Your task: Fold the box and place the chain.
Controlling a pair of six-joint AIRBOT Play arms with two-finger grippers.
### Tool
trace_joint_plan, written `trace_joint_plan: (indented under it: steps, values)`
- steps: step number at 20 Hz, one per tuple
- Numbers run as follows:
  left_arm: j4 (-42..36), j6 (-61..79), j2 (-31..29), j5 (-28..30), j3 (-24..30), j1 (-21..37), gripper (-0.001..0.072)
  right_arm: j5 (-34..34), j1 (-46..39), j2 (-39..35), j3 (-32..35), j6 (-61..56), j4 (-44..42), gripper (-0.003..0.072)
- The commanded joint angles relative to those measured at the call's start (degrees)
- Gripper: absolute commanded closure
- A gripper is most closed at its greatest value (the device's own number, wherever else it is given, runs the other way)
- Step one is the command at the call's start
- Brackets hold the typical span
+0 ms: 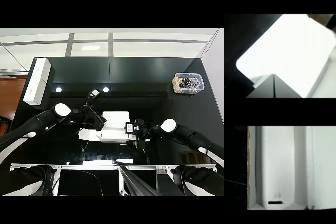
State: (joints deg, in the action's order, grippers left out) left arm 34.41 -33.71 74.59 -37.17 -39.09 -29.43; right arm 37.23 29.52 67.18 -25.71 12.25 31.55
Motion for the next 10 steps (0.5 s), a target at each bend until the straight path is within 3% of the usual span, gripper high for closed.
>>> trace_joint_plan:
  steps: [1, 4, 8, 10]
  values:
    - [7.04, -3.96, 3.13, -2.86, -2.99, -0.35, 0.0684, 0.00, 0.04, 0.00, 0.02, 0.00, 0.00, 0.0452]
    - [8.83, -4.28, 1.62, -6.82, -4.79, -0.04, 0.0684, -0.02, 0.04, 0.00, 0.02, 0.00, 0.00, 0.0452]
    - [13.75, -7.74, -8.72, -10.73, -3.87, 2.21, 0.0684, 0.00, 0.04, 0.00, 0.02, 0.00, 0.02, 0.0452]
    - [14.10, -8.04, -13.75, -13.31, -0.83, 4.72, 0.0683, 0.00, 0.04, 0.00, 0.02, 0.00, 0.02, 0.0452]
